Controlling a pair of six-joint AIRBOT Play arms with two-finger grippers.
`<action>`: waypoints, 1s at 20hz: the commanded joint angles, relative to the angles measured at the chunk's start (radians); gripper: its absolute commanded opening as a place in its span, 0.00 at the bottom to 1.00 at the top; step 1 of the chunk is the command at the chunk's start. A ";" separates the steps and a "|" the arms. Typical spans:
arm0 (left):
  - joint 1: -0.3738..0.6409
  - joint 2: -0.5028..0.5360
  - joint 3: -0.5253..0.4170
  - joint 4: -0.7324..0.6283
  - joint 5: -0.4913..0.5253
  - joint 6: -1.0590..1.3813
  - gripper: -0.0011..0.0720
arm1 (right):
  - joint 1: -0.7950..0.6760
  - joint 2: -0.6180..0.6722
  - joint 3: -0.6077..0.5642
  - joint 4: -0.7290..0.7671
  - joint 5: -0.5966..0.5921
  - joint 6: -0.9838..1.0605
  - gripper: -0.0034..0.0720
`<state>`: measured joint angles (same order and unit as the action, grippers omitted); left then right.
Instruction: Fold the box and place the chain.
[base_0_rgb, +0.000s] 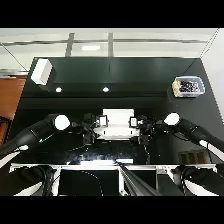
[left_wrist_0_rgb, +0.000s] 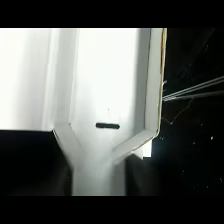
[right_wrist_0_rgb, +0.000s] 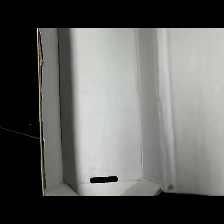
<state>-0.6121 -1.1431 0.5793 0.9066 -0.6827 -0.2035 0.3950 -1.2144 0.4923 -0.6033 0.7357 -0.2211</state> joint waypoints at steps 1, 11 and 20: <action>-0.011 -0.007 -0.001 -0.056 -0.010 0.018 0.38 | 0.000 -0.001 0.000 0.000 0.001 0.000 0.61; -0.012 -0.085 -0.001 -0.354 0.021 0.036 0.21 | 0.000 -0.001 0.000 0.000 0.000 0.000 0.61; -0.020 -0.103 -0.001 -0.365 0.016 0.062 0.33 | 0.000 -0.001 0.000 0.000 0.000 0.000 0.61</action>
<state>-0.6312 -1.2446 0.5789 0.5510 -0.6605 -0.1467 0.3950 -1.2144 0.4923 -0.6033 0.7361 -0.2211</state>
